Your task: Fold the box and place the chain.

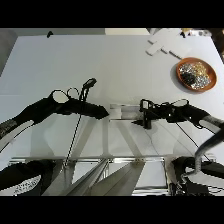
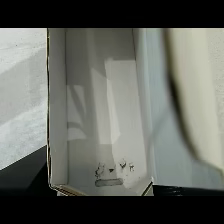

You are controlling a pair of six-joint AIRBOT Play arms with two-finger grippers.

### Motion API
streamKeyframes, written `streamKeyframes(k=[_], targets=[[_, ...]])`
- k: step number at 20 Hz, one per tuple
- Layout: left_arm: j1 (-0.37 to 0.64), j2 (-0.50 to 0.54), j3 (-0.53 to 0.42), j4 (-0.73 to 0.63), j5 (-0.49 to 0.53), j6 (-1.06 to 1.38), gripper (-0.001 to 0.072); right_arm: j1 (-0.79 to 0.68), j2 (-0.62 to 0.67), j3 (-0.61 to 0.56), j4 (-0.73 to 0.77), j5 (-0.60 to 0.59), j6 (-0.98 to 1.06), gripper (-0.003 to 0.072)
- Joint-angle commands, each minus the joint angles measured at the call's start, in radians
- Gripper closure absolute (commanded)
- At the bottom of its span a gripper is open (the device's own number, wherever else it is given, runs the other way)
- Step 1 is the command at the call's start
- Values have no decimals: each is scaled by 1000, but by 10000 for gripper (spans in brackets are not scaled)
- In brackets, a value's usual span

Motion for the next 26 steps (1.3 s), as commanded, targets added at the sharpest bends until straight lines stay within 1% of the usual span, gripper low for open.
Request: streamKeyframes(k=[1,5,9,13,15,16,21,23,26], targets=[[7,9,2,39,-3,-36,437,0,0,0,0,2,-3,229],[15,37,15,40,5,-37,437,0,0,0,0,2,-3,229],[-10,28,32,48,6,-63,437,0,0,0,0,2,-3,229],[-35,1,69,141,-20,-183,432,0,0,0,0,2,-2,229],[-57,-7,92,158,-28,-206,396,0,0,0,0,2,-3,229],[-66,-8,101,171,-31,-228,365,0,0,0,0,2,-3,229],[-79,-8,142,319,-68,-393,359,0,0,0,0,2,-3,229],[-96,-10,153,327,-71,-408,359,0,0,0,0,2,-3,229],[-128,-42,185,333,-78,-465,359,0,0,0,0,2,-3,229]])
